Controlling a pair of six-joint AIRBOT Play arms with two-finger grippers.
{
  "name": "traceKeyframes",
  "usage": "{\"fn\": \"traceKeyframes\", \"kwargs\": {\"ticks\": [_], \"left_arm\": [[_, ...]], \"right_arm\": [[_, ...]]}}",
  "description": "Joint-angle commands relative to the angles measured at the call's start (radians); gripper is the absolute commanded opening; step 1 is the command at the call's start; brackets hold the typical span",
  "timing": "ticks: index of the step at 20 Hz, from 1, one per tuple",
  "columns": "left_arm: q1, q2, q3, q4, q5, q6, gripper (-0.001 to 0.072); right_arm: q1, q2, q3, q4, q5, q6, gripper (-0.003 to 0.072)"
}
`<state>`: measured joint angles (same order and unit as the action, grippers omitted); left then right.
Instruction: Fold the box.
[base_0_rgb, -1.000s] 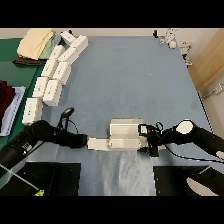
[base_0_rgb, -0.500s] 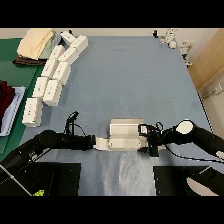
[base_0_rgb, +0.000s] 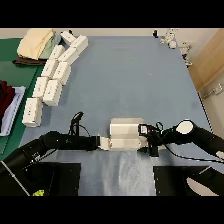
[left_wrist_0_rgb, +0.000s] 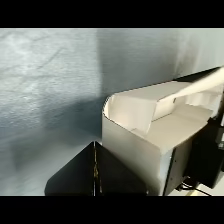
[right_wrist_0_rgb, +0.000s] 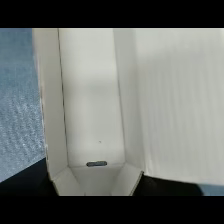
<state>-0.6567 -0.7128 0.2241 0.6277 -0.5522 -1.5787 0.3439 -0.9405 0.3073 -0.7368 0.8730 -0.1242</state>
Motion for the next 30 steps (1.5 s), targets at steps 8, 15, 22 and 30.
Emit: {"fn": "traceKeyframes", "kwargs": {"ticks": [8,15,22,30], "left_arm": [[-0.021,-0.005,0.056,-0.004,0.022,-0.004,0.0404],[-0.031,-0.005,0.059,-0.134,0.079,0.057,0.0404],[-0.160,-0.184,0.201,-0.034,0.061,-0.041,0.0401],[-0.279,-0.341,0.502,0.714,-0.300,-0.708,0.0401]], "right_arm": [[0.000,0.001,0.001,0.000,0.000,0.000,0.0526],[0.000,0.001,0.001,0.000,0.000,0.000,0.0526],[0.000,0.001,0.001,0.000,0.000,0.000,0.0526],[0.000,0.001,0.001,0.001,0.000,0.000,0.0526]]}}
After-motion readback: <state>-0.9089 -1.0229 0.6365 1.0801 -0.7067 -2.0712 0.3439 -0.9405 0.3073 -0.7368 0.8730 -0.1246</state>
